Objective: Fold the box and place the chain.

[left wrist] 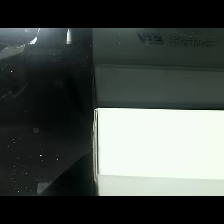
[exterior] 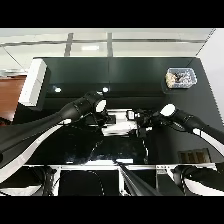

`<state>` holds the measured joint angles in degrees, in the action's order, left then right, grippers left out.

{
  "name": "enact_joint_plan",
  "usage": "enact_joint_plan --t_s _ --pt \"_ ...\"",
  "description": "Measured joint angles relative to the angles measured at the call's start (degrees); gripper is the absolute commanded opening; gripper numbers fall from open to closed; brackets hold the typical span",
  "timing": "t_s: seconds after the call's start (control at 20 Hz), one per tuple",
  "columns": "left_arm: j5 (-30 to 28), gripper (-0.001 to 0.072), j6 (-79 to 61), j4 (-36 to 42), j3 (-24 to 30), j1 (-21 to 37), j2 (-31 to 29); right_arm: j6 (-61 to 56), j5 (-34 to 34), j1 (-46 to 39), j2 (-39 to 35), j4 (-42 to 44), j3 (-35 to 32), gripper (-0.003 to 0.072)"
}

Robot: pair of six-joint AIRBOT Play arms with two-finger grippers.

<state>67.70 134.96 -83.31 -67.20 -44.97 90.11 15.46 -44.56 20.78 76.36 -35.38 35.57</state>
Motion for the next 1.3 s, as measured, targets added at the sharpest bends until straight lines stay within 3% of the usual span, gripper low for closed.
enact_joint_plan --t_s 0.05,0.1,0.55,0.6,0.65,0.8,0.9,1.1,1.15,1.3 --pt "0.0 0.0025 -0.5 0.0 0.0 0.0 0.0 0.0 0.0 0.0 0.0 0.0 0.0 0.0595" --pt "0.0 0.0025 -0.9 -0.1 0.0 0.0 0.0 -0.1 0.0 0.0 -0.1 0.0 0.0 0.0716" --pt "0.0 0.0026 -4.1 -0.4 -0.7 0.3 -0.1 -5.4 -1.2 0.0 -6.0 -6.6 0.0 0.0711" --pt "0.0 0.0025 -4.3 -0.4 -0.7 0.3 -0.1 -5.6 -1.3 0.0 -6.5 -7.1 0.0 0.0708" --pt "0.0 0.0026 -4.4 -0.4 -0.8 0.3 -0.1 -5.7 -1.3 0.0 -6.7 -7.3 0.0 0.0623" --pt "0.3 0.0026 -4.5 -0.4 -0.9 0.3 -0.1 -5.9 -1.3 0.0 -7.3 -7.8 0.0 0.0609" --pt "0.3 0.0025 -4.6 -0.4 -0.9 0.3 -0.1 -5.9 -1.3 0.0 -7.4 -8.1 0.0 0.0426" --pt "0.3 0.0026 -4.7 -0.2 -0.9 0.3 -0.1 -6.0 -1.7 0.0 -7.6 -8.2 0.1 0.0395" --pt "0.3 0.0026 -4.7 -0.2 -0.9 0.3 -0.1 -6.1 -1.7 0.0 -7.6 -8.2 0.1 0.0251" --pt "0.4 0.0026 -4.7 -0.2 -0.9 0.3 -0.1 -6.6 -2.7 0.0 -7.6 -8.0 0.1 0.0242"
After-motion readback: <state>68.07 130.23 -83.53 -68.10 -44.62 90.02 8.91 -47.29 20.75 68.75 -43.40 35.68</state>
